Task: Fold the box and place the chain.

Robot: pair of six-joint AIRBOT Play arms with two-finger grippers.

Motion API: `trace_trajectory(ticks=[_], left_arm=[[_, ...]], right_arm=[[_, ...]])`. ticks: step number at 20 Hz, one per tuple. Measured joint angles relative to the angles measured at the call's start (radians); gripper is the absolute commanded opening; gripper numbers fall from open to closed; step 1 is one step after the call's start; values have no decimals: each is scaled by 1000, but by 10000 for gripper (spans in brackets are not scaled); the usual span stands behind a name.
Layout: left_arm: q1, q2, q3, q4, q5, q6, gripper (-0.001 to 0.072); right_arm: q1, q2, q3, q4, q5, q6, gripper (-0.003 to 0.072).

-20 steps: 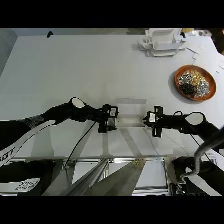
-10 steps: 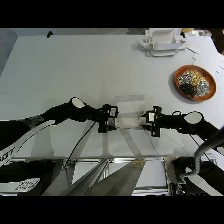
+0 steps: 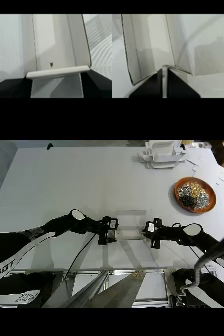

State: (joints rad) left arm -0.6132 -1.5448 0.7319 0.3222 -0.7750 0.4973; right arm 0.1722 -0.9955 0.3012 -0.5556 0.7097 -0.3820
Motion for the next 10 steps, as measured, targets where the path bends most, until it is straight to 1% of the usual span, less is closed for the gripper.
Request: trace_trajectory(ticks=[4, 6, 10], left_arm=[[0, 0, 0, 0, 0, 0, 140], [0, 0, 0, 0, 0, 0, 140], [0, 0, 0, 0, 0, -1, 140]], right_arm=[[0, 29, 0, -94, 6, 164, 15], [-3, 70, 0, -159, 10, 284, 15], [-46, 232, -1, -241, 33, 601, 15]])
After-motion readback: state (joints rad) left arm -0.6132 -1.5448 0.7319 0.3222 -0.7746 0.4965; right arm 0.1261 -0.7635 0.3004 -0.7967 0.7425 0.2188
